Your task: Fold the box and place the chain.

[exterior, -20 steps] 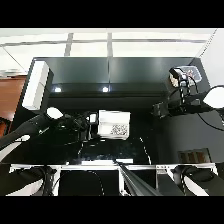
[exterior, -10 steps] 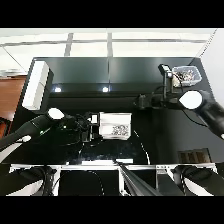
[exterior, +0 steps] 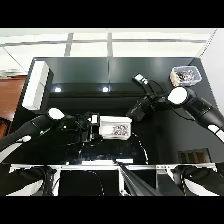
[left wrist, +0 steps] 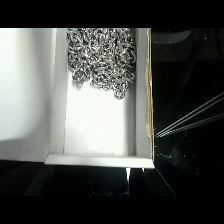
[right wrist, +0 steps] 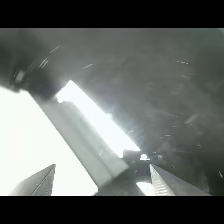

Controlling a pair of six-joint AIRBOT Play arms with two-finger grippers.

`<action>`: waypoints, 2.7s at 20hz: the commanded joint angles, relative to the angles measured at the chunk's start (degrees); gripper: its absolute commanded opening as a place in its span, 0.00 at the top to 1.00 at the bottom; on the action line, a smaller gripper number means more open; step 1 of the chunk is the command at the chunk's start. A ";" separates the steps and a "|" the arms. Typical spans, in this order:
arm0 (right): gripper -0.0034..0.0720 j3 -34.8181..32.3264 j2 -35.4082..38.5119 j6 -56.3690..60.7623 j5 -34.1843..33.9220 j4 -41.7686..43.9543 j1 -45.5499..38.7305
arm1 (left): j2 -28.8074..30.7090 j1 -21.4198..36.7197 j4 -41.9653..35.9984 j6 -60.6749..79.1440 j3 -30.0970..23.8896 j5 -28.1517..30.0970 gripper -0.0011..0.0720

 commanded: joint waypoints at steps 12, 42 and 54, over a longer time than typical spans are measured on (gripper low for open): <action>0.05 1.33 -2.93 -25.77 7.37 2.67 5.77 | -0.04 -0.04 0.04 0.04 0.04 0.09 0.46; 0.59 0.07 -3.76 -25.88 5.22 0.44 9.01 | -0.04 -0.04 0.04 0.07 0.04 0.11 0.46; 0.59 -1.68 -3.76 -25.88 4.72 0.22 10.67 | -0.04 -0.04 0.04 0.07 0.04 0.09 0.46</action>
